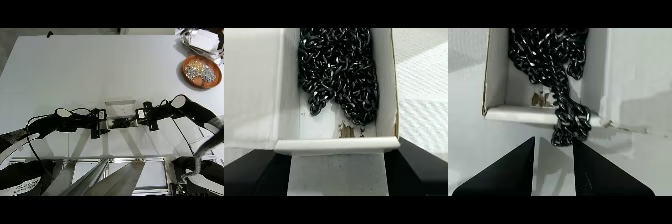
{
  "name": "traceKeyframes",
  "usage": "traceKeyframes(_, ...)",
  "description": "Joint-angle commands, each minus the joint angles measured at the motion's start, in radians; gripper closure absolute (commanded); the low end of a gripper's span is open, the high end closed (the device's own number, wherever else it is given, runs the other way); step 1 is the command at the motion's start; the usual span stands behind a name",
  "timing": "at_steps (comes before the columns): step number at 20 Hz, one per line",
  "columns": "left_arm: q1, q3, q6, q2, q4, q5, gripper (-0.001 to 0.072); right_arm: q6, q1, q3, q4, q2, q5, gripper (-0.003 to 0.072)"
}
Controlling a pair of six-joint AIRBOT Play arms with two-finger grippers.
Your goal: Fold the box and place the chain.
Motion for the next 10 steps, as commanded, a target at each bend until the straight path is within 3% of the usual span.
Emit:
traceKeyframes(1,0.0,0.0,0.0,0.0,0.0,0.0,0.0571,-0.011,0.016,0.0,0.015,-0.012,-0.021,0.0468)
traceKeyframes(4,0.0,0.0,0.0,0.001,0.0,0.0,0.0571,-0.011,0.016,0.0,0.031,-0.015,-0.044,0.0469)
traceKeyframes(7,0.0,0.0,0.0,0.001,0.0,0.0,0.0571,-0.011,0.016,0.0,0.032,-0.018,-0.053,0.0515)
traceKeyframes(10,0.0,0.0,0.0,0.0,0.0,0.0,0.0571,-0.01,0.016,0.0,0.033,-0.019,-0.042,0.0655)
